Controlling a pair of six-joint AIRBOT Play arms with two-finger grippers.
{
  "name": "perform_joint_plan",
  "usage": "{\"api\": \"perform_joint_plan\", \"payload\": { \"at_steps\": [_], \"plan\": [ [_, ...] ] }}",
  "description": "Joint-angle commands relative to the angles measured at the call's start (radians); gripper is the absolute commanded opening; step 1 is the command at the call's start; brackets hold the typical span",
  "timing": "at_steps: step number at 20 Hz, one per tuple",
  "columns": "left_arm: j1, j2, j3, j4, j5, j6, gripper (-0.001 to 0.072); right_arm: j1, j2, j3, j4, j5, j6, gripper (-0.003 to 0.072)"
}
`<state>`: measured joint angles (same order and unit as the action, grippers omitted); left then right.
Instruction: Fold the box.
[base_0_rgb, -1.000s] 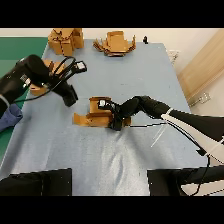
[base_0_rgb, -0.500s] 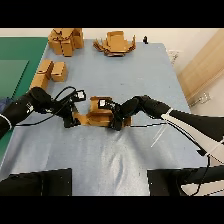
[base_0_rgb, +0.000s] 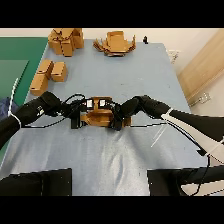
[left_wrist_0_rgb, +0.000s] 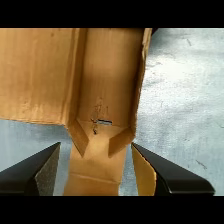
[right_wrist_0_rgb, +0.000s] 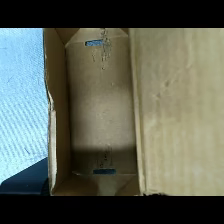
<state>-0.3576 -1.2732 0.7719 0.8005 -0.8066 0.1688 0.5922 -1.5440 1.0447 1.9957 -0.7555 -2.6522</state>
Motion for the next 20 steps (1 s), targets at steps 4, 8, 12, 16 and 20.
{"api": "perform_joint_plan", "payload": {
  "at_steps": [4, 8, 12, 16, 20],
  "plan": [
    [-0.012, -0.011, -0.002, -0.008, 0.021, 0.023, 0.0513, 0.000, 0.002, 0.003, -0.008, -0.001, 0.005, 0.0614],
    [-0.016, -0.032, -0.001, -0.011, 0.012, 0.030, 0.0512, 0.000, 0.002, 0.003, -0.010, 0.002, 0.005, 0.0613],
    [-0.049, -0.034, 0.007, -0.024, 0.010, 0.031, 0.0170, 0.000, 0.002, 0.003, -0.010, 0.002, 0.005, 0.0613],
    [-0.099, -0.034, 0.009, -0.046, 0.011, 0.031, 0.0170, 0.000, 0.002, 0.003, -0.010, 0.002, 0.005, 0.0613],
    [-0.116, -0.034, 0.009, -0.055, 0.011, 0.030, 0.0170, 0.000, 0.002, 0.003, -0.010, 0.002, 0.005, 0.0613]
  ]
}}
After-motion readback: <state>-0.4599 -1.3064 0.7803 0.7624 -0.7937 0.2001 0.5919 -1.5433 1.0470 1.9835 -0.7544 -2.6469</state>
